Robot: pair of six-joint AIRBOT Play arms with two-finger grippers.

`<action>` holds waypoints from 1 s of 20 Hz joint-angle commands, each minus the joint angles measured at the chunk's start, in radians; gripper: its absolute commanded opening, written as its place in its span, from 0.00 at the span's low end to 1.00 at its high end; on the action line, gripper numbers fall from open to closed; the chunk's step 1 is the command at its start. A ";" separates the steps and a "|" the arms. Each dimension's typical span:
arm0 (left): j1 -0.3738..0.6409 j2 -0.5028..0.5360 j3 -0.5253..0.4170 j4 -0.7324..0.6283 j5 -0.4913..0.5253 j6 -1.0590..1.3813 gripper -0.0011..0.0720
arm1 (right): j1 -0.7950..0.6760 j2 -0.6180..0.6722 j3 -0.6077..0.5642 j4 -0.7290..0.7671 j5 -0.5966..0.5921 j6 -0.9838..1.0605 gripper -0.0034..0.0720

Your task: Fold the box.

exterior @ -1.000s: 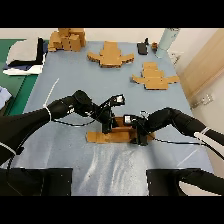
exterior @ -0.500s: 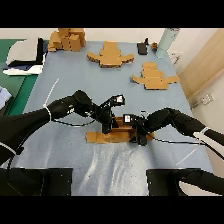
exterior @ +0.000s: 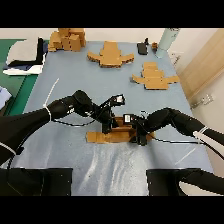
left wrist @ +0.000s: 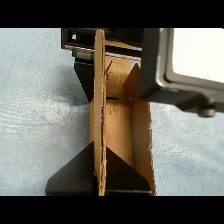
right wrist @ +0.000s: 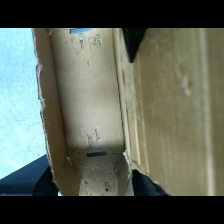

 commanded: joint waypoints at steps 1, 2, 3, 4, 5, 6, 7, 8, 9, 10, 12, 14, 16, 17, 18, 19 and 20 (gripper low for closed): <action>0.000 -0.001 0.000 0.000 0.000 0.000 0.03 | 0.001 -0.008 -0.001 0.005 -0.015 0.005 0.84; 0.000 -0.001 0.000 0.000 -0.001 0.000 0.03 | 0.001 -0.008 -0.001 0.005 -0.016 0.004 0.84; 0.000 0.000 0.000 0.000 -0.001 0.000 0.03 | 0.001 -0.008 -0.001 0.005 -0.015 0.005 0.83; 0.000 0.000 0.000 0.000 0.000 0.000 0.03 | 0.001 -0.008 -0.001 0.004 -0.016 0.004 0.76; 0.000 -0.001 0.000 0.000 0.002 0.000 0.03 | 0.001 -0.008 -0.001 0.002 -0.016 0.004 0.69; 0.000 0.000 0.000 0.000 0.002 0.000 0.03 | 0.001 -0.008 -0.001 0.002 -0.016 0.004 0.69; 0.000 -0.001 0.000 0.000 0.002 0.000 0.03 | 0.001 -0.008 -0.001 0.002 -0.016 0.004 0.69; 0.000 -0.001 0.000 0.000 0.002 0.000 0.03 | 0.001 -0.008 -0.001 0.002 -0.016 0.004 0.69; 0.000 0.000 0.000 0.000 0.002 0.000 0.03 | 0.001 -0.008 -0.001 0.002 -0.016 0.004 0.69; 0.000 -0.001 0.000 0.000 0.002 0.000 0.03 | 0.001 -0.008 -0.001 0.002 -0.016 0.004 0.69; 0.000 -0.001 0.000 0.000 0.002 0.000 0.03 | 0.001 -0.008 -0.001 0.002 -0.016 0.004 0.69; 0.000 0.000 0.000 0.005 0.014 -0.002 0.04 | 0.001 -0.008 -0.001 0.002 -0.019 0.004 0.69; 0.001 0.003 0.000 0.029 0.028 -0.021 0.09 | 0.001 -0.008 -0.001 0.002 -0.020 0.004 0.70; 0.001 0.007 0.000 0.041 0.033 -0.033 0.44 | 0.001 -0.008 -0.001 0.002 -0.024 0.004 0.70; 0.001 0.013 0.000 0.047 0.050 -0.093 0.65 | 0.001 -0.008 -0.001 0.002 -0.026 0.004 0.70; 0.004 0.021 0.000 0.053 0.064 -0.165 0.75 | 0.001 -0.008 -0.001 0.002 -0.026 0.004 0.70; 0.011 0.031 0.001 0.068 0.067 -0.205 0.78 | 0.001 -0.008 -0.001 0.002 -0.026 0.004 0.70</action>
